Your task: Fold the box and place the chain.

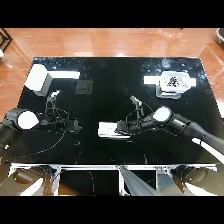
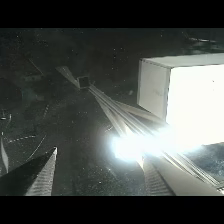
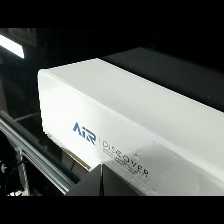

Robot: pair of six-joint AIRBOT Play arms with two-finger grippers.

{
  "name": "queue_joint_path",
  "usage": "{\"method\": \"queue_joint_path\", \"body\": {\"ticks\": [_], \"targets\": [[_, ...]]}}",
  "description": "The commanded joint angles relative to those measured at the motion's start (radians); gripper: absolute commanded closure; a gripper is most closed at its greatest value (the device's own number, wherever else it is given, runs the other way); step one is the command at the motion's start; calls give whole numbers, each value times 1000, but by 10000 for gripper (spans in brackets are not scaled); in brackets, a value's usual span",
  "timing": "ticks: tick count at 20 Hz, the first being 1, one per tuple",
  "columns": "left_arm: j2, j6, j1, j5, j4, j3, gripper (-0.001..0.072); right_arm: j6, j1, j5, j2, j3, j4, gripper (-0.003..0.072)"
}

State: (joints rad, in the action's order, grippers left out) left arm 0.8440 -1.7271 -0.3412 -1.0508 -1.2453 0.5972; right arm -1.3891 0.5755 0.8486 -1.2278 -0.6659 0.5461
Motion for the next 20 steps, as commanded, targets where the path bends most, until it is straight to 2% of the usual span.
{"method": "queue_joint_path", "body": {"ticks": [1,3,5,6,9,10,12,14,16,18,20], "targets": [[1,23,1,1,0,6,82,82,-39,104,48,-17,-104,663],[6,63,1,-6,0,35,82,104,-103,151,132,-18,-139,663],[31,121,0,-5,2,88,82,104,-200,214,229,-17,-102,663],[53,194,0,-3,18,120,82,103,-262,254,278,-17,-56,663],[161,667,-1,-35,256,226,82,44,-435,346,385,-17,216,664],[198,776,-8,-37,292,258,80,20,-480,376,404,-17,301,664],[267,930,-45,-35,273,319,78,5,-552,440,416,-16,404,664],[315,1010,-90,-33,245,351,78,5,-589,458,416,-13,442,664],[334,1097,-148,-19,197,354,78,5,-593,449,416,-13,447,664],[339,1123,-219,36,121,353,78,5,-592,435,416,-13,447,663],[353,1220,-289,89,130,353,79,5,-592,421,416,-13,447,664]]}}
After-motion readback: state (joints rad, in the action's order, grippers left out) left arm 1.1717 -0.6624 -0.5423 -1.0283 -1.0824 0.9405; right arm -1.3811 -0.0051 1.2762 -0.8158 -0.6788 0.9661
